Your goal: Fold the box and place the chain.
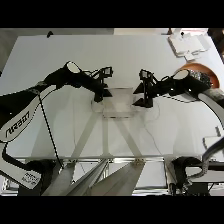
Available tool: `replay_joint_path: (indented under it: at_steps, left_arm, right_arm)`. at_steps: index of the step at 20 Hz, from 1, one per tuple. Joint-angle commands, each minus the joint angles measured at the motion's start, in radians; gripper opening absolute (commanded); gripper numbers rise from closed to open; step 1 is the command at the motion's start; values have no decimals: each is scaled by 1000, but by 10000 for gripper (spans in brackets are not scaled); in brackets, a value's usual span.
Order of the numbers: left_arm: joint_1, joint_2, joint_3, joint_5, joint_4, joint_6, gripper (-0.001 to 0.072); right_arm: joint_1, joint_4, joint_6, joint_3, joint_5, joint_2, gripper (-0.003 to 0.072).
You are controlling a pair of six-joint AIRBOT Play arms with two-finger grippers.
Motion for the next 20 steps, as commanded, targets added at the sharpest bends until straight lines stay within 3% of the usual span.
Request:
replay_joint_path:
  at_steps: [1, 7, 10, 13, 15, 20]
  left_arm:
    - [1, 1, 1, 0, 0, 0, 14]
    - [1, 1, 1, 0, 0, 0, 14]
    - [1, 1, 1, 0, 1, 0, 14]
    - [1, 1, 1, 0, 0, 0, 14]
    - [1, 1, 1, 0, 0, 0, 14]
    - [1, 1, 1, 0, 0, 0, 14]
  right_arm:
    - [-19, -9, 10, -82, -5, 130, 629]
    - [-18, 36, 38, -204, 107, 370, 629]
    - [-18, 60, 185, -216, 190, 425, 628]
    - [-18, 60, 235, -272, 177, 438, 628]
    - [-18, 60, 193, -344, 95, 438, 627]
    - [-18, 169, -61, -537, -332, 434, 635]
